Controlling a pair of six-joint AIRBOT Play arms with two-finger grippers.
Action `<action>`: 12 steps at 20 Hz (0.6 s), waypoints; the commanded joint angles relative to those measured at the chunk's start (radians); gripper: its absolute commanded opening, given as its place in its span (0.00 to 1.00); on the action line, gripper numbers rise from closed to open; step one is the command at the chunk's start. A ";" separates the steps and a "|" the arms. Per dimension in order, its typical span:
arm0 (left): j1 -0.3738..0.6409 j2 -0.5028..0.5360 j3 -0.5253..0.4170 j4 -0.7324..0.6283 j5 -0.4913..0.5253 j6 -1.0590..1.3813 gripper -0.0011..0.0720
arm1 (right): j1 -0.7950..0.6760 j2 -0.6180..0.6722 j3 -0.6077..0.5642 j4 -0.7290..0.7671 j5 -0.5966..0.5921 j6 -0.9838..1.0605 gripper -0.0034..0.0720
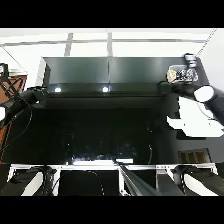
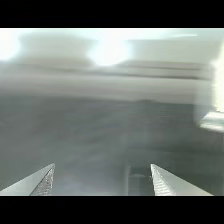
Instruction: Fold the box and place the chain.
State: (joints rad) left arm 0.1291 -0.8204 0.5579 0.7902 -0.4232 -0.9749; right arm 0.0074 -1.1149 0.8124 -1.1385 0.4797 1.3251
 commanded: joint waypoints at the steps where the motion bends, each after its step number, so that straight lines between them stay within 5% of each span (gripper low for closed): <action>1: 0.000 -0.006 -0.001 -0.024 0.010 -0.001 0.06 | -0.288 -0.004 0.049 -0.242 0.042 0.291 0.99; 2: 0.000 -0.010 -0.001 -0.024 -0.002 -0.001 0.33 | -0.420 -0.015 0.076 -0.251 0.090 0.294 0.99; 3: -0.001 -0.015 -0.001 -0.024 -0.008 -0.001 0.92 | -0.539 -0.031 0.105 -0.251 0.145 0.293 1.00; 4: -0.004 -0.023 0.000 -0.025 -0.014 -0.005 0.99 | -0.661 -0.055 0.136 -0.249 0.204 0.274 0.99; 8: -0.005 -0.044 0.000 -0.025 -0.081 -0.005 0.99 | -1.012 -0.215 0.296 -0.182 0.474 0.011 0.99; 12: -0.005 -0.046 0.000 -0.011 -0.118 0.004 0.99 | -1.137 -0.451 0.503 0.047 0.761 -0.314 0.99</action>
